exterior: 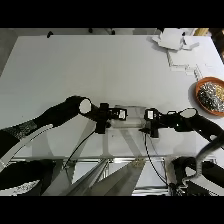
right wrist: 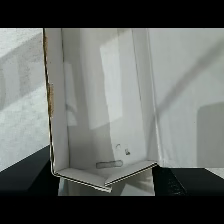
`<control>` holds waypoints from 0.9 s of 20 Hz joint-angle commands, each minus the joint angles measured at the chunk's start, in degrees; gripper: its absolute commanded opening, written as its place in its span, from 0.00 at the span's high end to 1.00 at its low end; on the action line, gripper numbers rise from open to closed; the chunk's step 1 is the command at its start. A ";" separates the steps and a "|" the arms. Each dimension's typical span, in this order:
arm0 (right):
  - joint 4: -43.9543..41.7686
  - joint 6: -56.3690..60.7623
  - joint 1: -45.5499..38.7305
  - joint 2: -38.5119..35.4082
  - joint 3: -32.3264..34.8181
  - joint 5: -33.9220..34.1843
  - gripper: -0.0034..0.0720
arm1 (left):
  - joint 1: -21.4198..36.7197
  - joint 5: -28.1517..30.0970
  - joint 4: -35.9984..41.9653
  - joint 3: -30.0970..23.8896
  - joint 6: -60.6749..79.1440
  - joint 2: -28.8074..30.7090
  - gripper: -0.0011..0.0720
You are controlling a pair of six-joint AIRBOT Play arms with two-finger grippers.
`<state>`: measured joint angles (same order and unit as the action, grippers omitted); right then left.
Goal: Fold the box and place the chain.
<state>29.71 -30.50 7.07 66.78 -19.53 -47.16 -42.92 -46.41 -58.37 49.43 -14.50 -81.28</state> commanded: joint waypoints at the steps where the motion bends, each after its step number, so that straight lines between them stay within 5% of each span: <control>1: 0.00 0.00 0.00 0.00 0.02 0.00 0.42 | -0.76 2.78 3.61 -0.02 0.57 -0.44 0.63; 3: 0.00 0.00 0.00 0.00 0.02 0.00 0.42 | -1.01 4.79 4.00 -0.02 0.57 -0.44 0.72; 11: 0.00 0.00 0.00 0.00 0.02 -0.02 0.42 | -2.16 6.19 9.09 -0.02 0.63 -0.81 0.81; 15: 0.00 0.00 0.00 0.00 0.02 0.00 0.42 | -2.95 6.14 9.97 0.00 0.61 -2.54 0.80; 18: 0.00 0.00 0.00 0.00 0.02 0.00 0.42 | -3.26 6.21 9.92 0.00 0.63 -3.10 0.63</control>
<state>29.76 -30.57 7.05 66.78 -19.53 -47.16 -45.84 -40.14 -48.84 49.43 -13.89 -83.74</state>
